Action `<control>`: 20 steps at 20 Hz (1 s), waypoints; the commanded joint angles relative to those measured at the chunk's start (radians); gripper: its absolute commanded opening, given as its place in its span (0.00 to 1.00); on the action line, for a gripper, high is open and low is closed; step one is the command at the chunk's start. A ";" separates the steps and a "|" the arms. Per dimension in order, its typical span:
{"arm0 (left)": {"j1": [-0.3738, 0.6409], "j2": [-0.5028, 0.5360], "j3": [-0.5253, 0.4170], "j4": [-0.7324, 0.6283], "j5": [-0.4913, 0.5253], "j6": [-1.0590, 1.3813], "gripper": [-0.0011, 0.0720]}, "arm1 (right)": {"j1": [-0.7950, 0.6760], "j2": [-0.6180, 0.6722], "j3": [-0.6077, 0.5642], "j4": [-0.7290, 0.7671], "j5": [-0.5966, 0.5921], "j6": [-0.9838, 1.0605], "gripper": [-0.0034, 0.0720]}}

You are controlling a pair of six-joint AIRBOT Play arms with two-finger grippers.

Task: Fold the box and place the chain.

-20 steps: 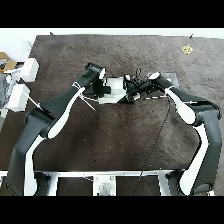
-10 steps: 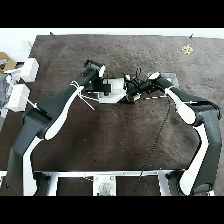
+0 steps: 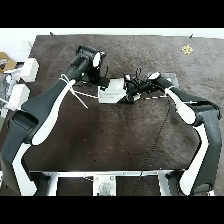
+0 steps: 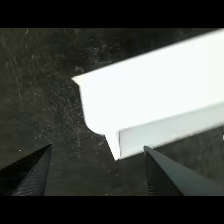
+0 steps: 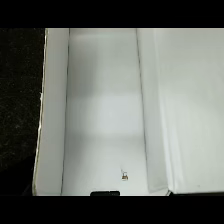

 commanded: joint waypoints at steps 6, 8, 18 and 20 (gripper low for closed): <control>0.024 0.034 0.000 -0.157 0.088 0.476 0.88 | 0.001 -0.001 0.000 0.000 0.000 0.000 0.64; 0.077 0.034 0.000 -0.337 0.106 0.593 0.88 | 0.001 -0.001 0.000 0.000 0.000 0.000 0.64; 0.260 0.029 -0.051 -0.663 0.231 0.906 0.74 | 0.001 -0.001 0.000 0.000 0.000 0.000 0.64; 0.343 0.029 -0.087 -0.846 0.174 1.046 0.74 | 0.001 -0.001 0.000 0.000 0.000 0.000 0.64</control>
